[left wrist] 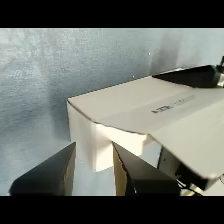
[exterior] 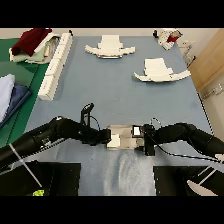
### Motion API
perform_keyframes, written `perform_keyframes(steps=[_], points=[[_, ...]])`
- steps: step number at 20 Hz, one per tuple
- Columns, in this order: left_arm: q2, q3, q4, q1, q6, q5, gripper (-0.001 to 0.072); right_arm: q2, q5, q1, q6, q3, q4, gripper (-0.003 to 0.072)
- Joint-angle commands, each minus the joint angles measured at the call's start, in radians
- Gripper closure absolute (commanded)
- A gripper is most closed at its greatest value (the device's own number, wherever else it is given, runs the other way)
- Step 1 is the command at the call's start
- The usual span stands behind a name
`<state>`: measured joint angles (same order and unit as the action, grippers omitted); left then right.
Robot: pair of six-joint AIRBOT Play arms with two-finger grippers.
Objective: Fold the box.
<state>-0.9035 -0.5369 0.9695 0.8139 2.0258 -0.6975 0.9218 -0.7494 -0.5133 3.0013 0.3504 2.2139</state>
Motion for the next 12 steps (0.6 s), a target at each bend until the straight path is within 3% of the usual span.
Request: perform_keyframes(steps=[1, 8, 12], points=[[-0.106, -0.115, 0.294, 0.137, 0.388, -0.023, 0.0328, 0.000, 0.000, 0.000, -0.001, 0.000, 0.000, 0.0177], [-0.291, -0.343, 0.575, 0.293, 0.701, -0.333, 0.0328, 0.000, 0.000, 0.000, -0.001, 0.000, 0.000, 0.0178], [-0.383, -0.431, 0.640, 0.328, 0.791, -0.426, 0.0329, 0.000, 0.000, 0.000, 0.000, 0.000, 0.000, 0.0177]])
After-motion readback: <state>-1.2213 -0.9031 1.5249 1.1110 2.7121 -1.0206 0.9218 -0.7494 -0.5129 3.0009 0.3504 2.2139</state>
